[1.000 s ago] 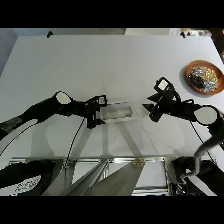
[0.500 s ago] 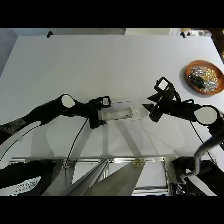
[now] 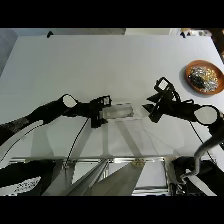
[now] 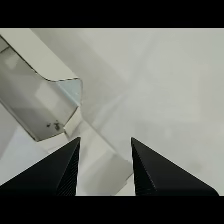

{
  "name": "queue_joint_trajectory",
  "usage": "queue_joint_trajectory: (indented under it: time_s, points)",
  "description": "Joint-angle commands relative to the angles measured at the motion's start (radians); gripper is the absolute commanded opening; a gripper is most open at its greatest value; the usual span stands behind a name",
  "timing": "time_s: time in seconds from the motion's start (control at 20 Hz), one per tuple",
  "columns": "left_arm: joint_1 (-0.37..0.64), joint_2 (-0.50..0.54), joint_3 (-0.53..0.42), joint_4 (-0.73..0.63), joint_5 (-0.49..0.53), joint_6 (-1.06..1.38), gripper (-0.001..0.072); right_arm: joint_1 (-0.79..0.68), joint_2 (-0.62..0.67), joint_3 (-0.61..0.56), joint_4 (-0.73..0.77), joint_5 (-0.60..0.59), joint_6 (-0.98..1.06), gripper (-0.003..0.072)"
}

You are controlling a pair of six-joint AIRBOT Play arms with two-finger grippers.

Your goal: Fold the box and place the chain.

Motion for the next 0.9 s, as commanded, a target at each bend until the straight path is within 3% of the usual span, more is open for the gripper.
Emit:
queue_joint_trajectory:
  time_s: [0.0, 0.1, 0.2, 0.25, 0.45, 0.5, 0.85]
  points:
    - [0.0, -0.003, -0.001, -0.014, 0.002, 0.018, 0.0255, 0.0, 0.001, 0.0, 0.014, 0.06, -0.004, 0.0358]
    - [0.0, -0.003, -0.001, -0.014, 0.002, 0.018, 0.0251, 0.001, 0.001, 0.0, 0.033, 0.093, -0.021, 0.0358]
    - [0.0, -0.002, 0.0, -0.011, 0.001, 0.018, 0.0124, 0.001, 0.001, 0.0, 0.101, 0.148, -0.082, 0.0357]
    - [0.0, -0.002, 0.002, -0.01, 0.0, 0.017, 0.0149, 0.001, 0.001, 0.0, 0.14, 0.179, -0.115, 0.0356]
    - [0.0, 0.0, 0.012, -0.003, -0.007, 0.009, 0.0558, 0.001, 0.001, 0.0, 0.174, 0.187, -0.142, 0.0356]
    - [0.002, 0.0, 0.012, -0.004, -0.005, -0.011, 0.0694, 0.001, 0.001, 0.0, 0.175, 0.187, -0.145, 0.0356]
    - [0.002, 0.05, 0.008, 0.041, -0.043, -0.044, 0.071, 0.001, 0.001, 0.0, 0.174, 0.187, -0.146, 0.0356]
